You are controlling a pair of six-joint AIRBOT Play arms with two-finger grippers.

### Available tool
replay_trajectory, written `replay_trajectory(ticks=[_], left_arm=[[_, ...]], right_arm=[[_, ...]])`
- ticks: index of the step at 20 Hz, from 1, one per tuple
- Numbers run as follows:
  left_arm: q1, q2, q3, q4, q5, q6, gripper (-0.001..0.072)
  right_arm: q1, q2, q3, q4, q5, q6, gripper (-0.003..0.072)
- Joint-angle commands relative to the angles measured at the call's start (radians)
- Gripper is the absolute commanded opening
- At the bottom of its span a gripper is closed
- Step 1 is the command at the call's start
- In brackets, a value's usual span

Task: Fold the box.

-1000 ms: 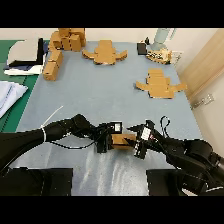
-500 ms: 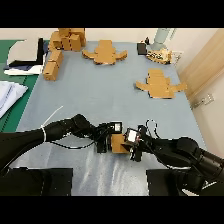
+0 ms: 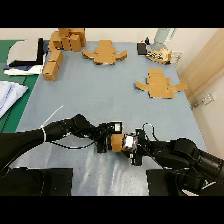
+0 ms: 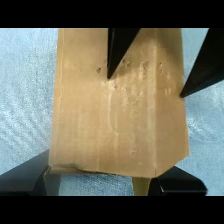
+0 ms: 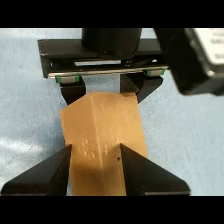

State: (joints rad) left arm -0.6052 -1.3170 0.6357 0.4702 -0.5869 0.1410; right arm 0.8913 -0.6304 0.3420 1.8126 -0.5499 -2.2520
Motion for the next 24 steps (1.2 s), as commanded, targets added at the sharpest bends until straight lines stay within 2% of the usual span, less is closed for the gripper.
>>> replay_trajectory(ticks=[1, 8, 10, 11, 21, 24], left_arm=[[0.000, 0.000, 0.001, 0.000, 0.000, 0.000, 0.0488], [0.000, 0.000, 0.001, 0.000, 0.000, 0.000, 0.0488], [0.000, 0.000, 0.001, 0.000, 0.000, 0.000, 0.0488], [0.000, 0.000, 0.001, 0.000, 0.000, 0.000, 0.0488], [0.000, 0.000, 0.001, 0.000, 0.000, 0.000, 0.0488], [0.000, 0.000, 0.001, 0.000, 0.000, 0.000, 0.0488]], right_arm=[[0.002, 0.000, 0.000, -0.028, -0.006, -0.027, 0.0478], [0.002, 0.000, 0.000, -0.133, 0.021, -0.027, 0.0471], [0.002, 0.000, 0.000, -0.136, 0.021, -0.027, 0.0387], [0.002, 0.000, 0.000, -0.138, 0.021, -0.027, 0.0381], [0.002, 0.012, 0.009, -0.133, 0.044, -0.027, 0.0380], [0.002, 0.014, 0.010, -0.138, 0.063, -0.027, 0.0346]])
